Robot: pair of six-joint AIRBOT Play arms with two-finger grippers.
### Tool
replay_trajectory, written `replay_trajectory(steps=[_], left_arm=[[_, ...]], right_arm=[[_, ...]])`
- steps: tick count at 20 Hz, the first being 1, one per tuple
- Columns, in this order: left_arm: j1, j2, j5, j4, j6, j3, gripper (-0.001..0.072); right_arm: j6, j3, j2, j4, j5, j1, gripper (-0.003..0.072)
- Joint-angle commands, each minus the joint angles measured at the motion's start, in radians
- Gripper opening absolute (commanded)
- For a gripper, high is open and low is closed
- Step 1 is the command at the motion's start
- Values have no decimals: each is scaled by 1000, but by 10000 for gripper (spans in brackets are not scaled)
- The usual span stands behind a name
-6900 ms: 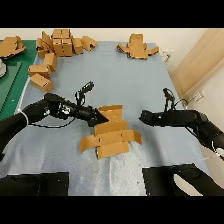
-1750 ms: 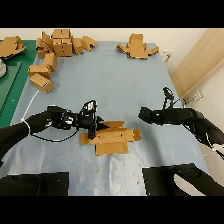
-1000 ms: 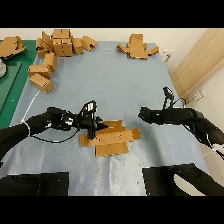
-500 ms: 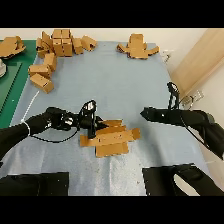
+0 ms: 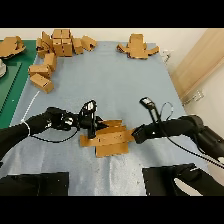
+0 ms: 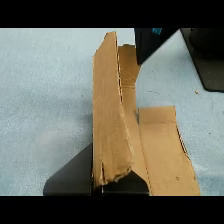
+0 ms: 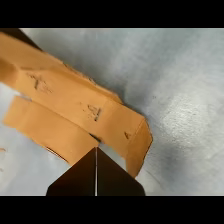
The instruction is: Fold the box.
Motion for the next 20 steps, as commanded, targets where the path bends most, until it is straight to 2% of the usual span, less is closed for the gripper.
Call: replay_trajectory(steps=[1,5,12,15,17,20], left_arm=[[0,0,0,0,1,0,14],[0,0,-1,0,0,0,14],[0,0,-1,0,0,0,14],[0,0,-1,0,0,0,14],[0,0,0,0,5,0,14],[0,0,0,2,8,0,15]], right_arm=[[-68,-2,-117,-153,46,53,-1],[-69,-2,-184,-195,195,53,-1],[-80,-1,-219,-214,220,53,-1],[-88,-2,-146,-214,180,55,-2],[-87,-13,-51,-213,153,72,-3],[-87,-107,126,-213,154,200,-3]])
